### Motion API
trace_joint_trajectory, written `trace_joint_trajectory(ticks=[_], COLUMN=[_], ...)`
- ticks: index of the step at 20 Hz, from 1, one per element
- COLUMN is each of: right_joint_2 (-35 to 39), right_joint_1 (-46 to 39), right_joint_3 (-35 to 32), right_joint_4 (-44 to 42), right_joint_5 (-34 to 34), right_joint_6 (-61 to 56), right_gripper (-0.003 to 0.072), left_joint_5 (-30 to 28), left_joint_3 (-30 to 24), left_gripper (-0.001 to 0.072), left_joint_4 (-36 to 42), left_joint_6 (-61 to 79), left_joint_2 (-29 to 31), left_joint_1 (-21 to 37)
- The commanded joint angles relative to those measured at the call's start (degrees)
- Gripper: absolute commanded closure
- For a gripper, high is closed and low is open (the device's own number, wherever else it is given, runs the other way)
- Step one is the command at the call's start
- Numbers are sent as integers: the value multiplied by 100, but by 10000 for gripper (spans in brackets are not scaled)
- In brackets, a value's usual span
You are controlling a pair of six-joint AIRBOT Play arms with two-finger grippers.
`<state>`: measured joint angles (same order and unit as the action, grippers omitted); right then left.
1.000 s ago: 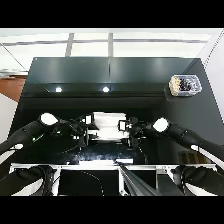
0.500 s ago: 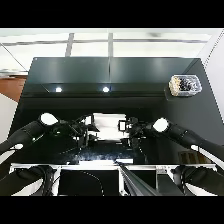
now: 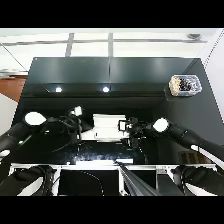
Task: Fold the box and place the chain.
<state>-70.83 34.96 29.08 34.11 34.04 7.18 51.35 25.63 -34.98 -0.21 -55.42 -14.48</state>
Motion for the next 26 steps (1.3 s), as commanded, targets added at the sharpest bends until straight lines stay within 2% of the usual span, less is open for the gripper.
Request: trace_joint_trajectory(ticks=[1,3,4,7,10,12,15,20,26], right_joint_2=[2,2,2,2,2,2,2,2,2], right_joint_1=[4,4,4,4,4,4,4,4,4], right_joint_3=[2,2,2,2,2,2,2,2,2], right_joint_4=[2,2,2,2,4,4,2,4,4], right_joint_5=[2,0,2,0,0,0,0,0,0], right_joint_6=[2,2,2,2,4,4,4,4,4], right_gripper=[213,213,213,213,213,213,213,213,213], left_joint_5=[7,192,365,739,494,494,951,846,1093], left_joint_3=[0,-11,-11,-151,-525,-671,-695,-713,-713], left_gripper=[682,681,681,682,680,680,680,679,680], left_joint_4=[-826,-1215,-1368,-1556,-1552,-1554,-1558,-1429,223], left_joint_6=[-2581,-4693,-5285,-5989,-6625,-6695,-6902,-6561,-4981], left_joint_2=[866,1067,1054,1027,944,857,479,-385,-1620], left_joint_1=[815,1495,1768,2258,2391,2391,2393,2723,2817])
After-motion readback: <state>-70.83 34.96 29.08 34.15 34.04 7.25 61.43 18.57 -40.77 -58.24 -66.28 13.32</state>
